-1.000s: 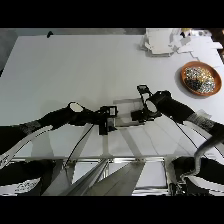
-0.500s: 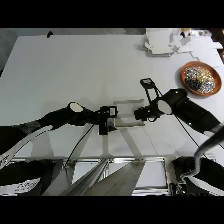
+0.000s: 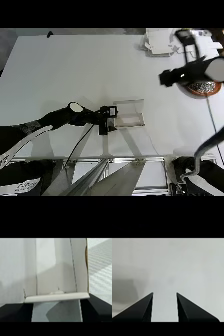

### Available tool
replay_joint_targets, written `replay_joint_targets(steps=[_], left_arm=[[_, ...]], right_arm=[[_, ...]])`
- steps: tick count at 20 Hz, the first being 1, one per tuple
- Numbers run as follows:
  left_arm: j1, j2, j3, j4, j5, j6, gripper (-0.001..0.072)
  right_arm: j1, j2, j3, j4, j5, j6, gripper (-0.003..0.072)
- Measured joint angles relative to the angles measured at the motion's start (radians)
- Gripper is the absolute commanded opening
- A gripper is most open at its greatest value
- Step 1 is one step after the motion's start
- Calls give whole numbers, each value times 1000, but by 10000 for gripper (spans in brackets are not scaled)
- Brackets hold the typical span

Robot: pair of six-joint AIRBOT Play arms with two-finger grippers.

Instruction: Fold the box and place the chain.

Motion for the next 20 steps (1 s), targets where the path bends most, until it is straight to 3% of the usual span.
replay_joint_targets(steps=[4,8,10,14,20], left_arm=[[0,0,0,0,0,0,136],[0,0,0,0,0,0,136],[0,0,0,0,0,0,136],[0,0,0,0,0,0,136],[0,0,0,0,0,0,136]], right_arm=[[-300,-132,100,22,-27,-109,317],[-483,-307,167,40,-41,-158,317],[-528,-388,183,45,-47,-169,314],[-561,-513,195,59,-63,-177,222],[-572,-610,199,69,-97,-177,219]])
